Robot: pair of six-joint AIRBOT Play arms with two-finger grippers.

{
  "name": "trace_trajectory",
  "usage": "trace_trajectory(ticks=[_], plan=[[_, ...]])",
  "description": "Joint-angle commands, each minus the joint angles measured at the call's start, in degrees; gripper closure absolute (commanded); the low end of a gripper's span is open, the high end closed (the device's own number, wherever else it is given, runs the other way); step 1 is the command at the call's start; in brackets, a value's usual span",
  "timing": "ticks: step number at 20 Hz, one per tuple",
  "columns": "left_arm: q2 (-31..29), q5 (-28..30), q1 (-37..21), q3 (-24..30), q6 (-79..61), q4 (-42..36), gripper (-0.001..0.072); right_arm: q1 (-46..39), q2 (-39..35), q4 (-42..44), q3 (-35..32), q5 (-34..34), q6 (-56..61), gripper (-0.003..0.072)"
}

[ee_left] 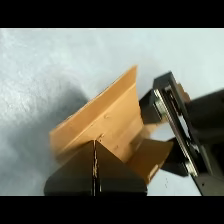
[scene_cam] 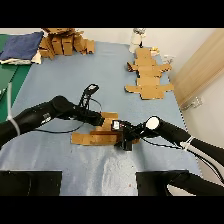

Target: Fold the box.

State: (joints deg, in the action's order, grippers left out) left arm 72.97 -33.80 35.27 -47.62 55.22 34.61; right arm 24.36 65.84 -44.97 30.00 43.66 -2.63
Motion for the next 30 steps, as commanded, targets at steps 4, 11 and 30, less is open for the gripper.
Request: trace_trajectory(ticks=[4, 11, 30], plan=[[10.4, -5.8, 0.0, -5.1, 6.7, 0.6, 0.0699, 0.0, 0.0, 0.0, 0.0, 0.0, 0.0, 0.0101], [12.2, -9.3, -2.6, -6.2, 12.2, 2.8, 0.0699, 0.0, 0.0, 0.0, 0.0, 0.0, 0.0, 0.0101], [-9.9, -17.4, -12.8, 4.0, -32.7, 23.1, 0.0702, 0.0, 0.0, 0.0, 0.0, 1.6, 0.0, 0.0101]])
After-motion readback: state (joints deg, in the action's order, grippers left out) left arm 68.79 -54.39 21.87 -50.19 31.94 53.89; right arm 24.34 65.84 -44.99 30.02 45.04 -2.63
